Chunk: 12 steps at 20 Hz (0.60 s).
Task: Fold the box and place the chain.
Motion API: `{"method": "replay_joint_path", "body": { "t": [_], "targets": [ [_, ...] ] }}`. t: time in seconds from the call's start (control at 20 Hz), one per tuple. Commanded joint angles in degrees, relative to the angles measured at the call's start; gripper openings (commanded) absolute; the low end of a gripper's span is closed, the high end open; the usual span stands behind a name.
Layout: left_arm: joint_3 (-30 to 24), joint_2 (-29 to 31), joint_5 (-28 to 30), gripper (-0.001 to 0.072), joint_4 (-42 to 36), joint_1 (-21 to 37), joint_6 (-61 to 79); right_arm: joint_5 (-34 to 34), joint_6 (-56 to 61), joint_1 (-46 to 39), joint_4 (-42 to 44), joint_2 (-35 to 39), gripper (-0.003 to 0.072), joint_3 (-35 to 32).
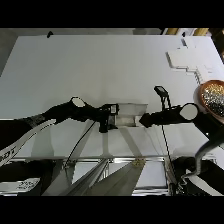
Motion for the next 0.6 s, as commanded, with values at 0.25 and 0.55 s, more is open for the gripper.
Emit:
{"method": "replay_joint_path", "body": {
  "t": [0.25,0.55],
  "targets": [
    [0.0,0.0,0.02,0.0082,0.0,0.0,0.02,-0.92,20.63,9.22,-12.79,-6.47,0.0386,5.64],
    [0.0,0.0,0.02,0.0082,0.02,0.0,0.0,-0.11,32.68,13.88,-21.46,-9.01,0.0339,7.41]
  ]
}}
